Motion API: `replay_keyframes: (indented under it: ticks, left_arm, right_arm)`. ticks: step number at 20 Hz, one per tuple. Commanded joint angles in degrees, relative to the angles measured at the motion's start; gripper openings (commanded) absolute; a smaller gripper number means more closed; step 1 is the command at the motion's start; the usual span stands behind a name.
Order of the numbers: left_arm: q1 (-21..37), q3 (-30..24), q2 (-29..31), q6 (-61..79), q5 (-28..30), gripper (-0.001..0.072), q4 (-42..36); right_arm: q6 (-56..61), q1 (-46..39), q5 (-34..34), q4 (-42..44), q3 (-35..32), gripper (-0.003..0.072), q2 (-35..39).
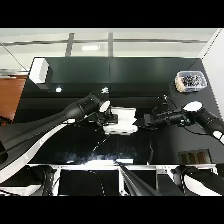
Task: Fold the box and place the chain.
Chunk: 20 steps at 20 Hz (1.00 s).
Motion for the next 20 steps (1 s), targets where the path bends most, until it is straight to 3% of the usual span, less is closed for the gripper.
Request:
replay_keyframes:
  ticks: [1, 4, 5, 6, 13, 15, 20]
  left_arm:
    - [0.04, 0.02, 0.0, -0.07, 0.02, 0.0028, 0.0]
    - [0.04, 0.02, 0.0, -0.07, 0.02, 0.0028, 0.0]
    - [0.04, 0.02, 0.0, -0.07, 0.02, 0.0028, 0.0]
    - [0.04, 0.02, 0.0, -0.07, 0.02, 0.0028, 0.0]
    - [0.04, 0.02, 0.0, -0.07, 0.0, 0.0028, -0.02]
    - [0.04, 0.02, 0.0, -0.07, 0.0, 0.0028, -0.02]
    - [0.04, 0.02, 0.0, -0.07, -0.2, 0.0028, -0.02]
  right_arm:
    - [2.91, 4.35, -5.01, 0.24, 0.57, 0.063, -0.04]
    - [8.04, 8.44, -7.98, -3.82, 3.21, 0.0628, -0.04]
    - [9.97, 9.73, -8.61, -5.14, 4.02, 0.0536, -0.07]
    - [12.52, 11.17, -9.25, -7.37, 4.79, 0.0489, -0.09]
    - [33.27, 20.0, -13.75, -26.71, 8.98, 0.0489, -0.15]
    - [41.05, 21.97, -13.29, -34.8, 11.06, 0.0489, -0.55]
    - [51.67, 28.15, -10.1, -45.24, 16.79, 0.0486, -5.46]
